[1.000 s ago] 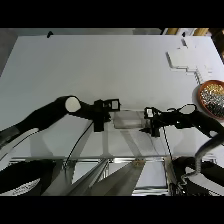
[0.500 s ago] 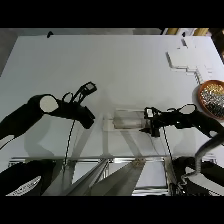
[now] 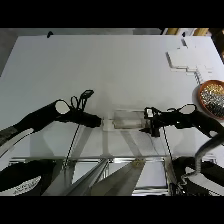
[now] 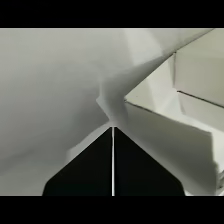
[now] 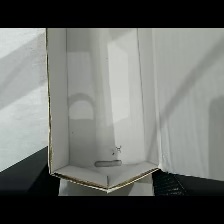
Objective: Fold the box and place the chain.
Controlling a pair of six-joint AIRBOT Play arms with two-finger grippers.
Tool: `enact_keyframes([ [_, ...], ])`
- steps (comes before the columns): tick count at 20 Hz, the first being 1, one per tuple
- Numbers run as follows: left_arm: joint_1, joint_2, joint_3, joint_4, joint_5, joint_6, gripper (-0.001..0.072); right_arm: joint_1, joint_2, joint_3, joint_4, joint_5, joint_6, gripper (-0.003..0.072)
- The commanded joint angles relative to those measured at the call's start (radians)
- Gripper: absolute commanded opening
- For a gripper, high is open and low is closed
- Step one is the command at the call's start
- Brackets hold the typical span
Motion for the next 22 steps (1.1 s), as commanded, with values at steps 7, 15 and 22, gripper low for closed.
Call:
enact_keyframes([
  [7,-0.101,0.007,0.057,-0.098,0.019,-0.009,0.0010,0.000,0.000,0.000,0.000,0.000,0.000,0.0317],
  [15,-0.120,0.065,0.060,-0.050,0.034,-0.054,0.0094,0.000,0.000,0.000,0.000,0.000,0.000,0.0317],
  [22,-0.152,0.064,0.098,-0.046,0.037,-0.055,0.0174,0.000,0.000,0.000,0.000,0.000,0.000,0.0317],
])
